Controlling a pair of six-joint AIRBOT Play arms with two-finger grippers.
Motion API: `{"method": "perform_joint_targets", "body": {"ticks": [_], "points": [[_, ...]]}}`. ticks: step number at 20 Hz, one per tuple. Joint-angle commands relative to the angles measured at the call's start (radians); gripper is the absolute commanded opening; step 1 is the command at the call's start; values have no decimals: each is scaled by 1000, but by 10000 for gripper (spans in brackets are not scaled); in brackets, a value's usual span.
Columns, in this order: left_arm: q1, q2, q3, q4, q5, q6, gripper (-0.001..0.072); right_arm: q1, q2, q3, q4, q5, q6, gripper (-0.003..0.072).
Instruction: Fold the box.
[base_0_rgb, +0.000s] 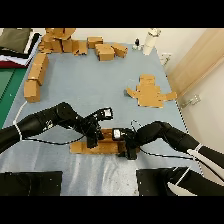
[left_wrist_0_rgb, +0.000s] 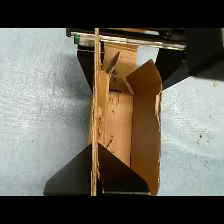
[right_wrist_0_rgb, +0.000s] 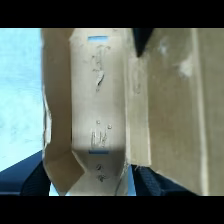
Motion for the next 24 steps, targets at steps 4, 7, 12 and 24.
{"method": "perform_joint_targets", "body": {"ticks": [4, 7, 12, 24], "points": [[0, 0, 0, -1, 3, 0, 12, 1, -1, 0, -6, 36, 2, 716], [0, 0, 0, 0, 3, 0, 12, 1, -2, 0, -6, 51, 3, 716], [0, 0, 0, 0, 3, 0, 13, 1, -2, 0, -5, 68, 3, 715], [0, 0, 0, -2, 63, 0, 12, 2, -2, 0, -2, 64, 23, 713]]}}
